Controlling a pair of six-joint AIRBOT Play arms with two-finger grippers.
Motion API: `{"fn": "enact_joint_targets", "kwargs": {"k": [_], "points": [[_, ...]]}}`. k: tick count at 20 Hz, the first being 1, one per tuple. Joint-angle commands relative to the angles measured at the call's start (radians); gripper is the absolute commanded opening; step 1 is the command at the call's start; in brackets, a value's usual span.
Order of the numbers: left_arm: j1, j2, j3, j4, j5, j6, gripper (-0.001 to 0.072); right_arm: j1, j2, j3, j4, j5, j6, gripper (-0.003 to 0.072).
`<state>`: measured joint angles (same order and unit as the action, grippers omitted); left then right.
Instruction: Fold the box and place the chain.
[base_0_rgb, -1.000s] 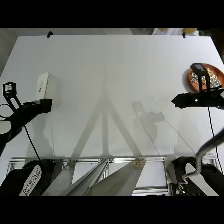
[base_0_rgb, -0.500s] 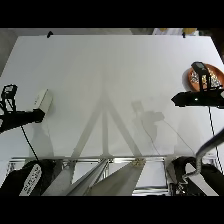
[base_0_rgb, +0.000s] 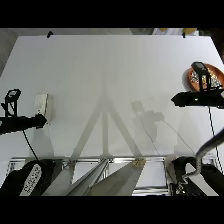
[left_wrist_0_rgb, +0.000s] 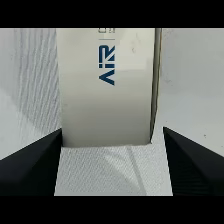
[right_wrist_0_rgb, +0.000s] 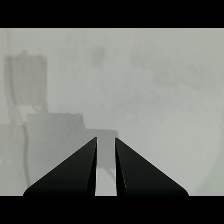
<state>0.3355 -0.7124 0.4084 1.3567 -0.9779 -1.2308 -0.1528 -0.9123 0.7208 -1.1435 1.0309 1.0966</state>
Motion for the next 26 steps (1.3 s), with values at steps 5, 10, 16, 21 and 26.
{"fn": "enact_joint_targets", "kwargs": {"k": [5,10,16,21,26], "points": [[-0.001,0.320,0.001,-0.009,-0.061,0.000,0.0696,0.000,0.000,0.000,0.017,0.000,0.058,0.0118],[-0.001,0.507,0.000,-0.008,-0.198,0.000,0.0696,0.000,0.000,0.000,0.017,0.000,0.058,0.0118],[-0.001,0.520,-0.004,-0.006,-0.198,-0.001,0.0696,0.000,0.000,0.000,0.017,0.000,0.058,0.0118],[-0.001,0.520,-0.004,-0.010,-0.196,-0.001,0.0696,0.000,0.000,0.000,0.017,0.000,0.058,0.0118],[-0.001,0.520,-0.004,-0.011,-0.175,-0.001,0.0696,0.000,0.000,0.000,0.017,0.000,0.058,0.0118]]}}
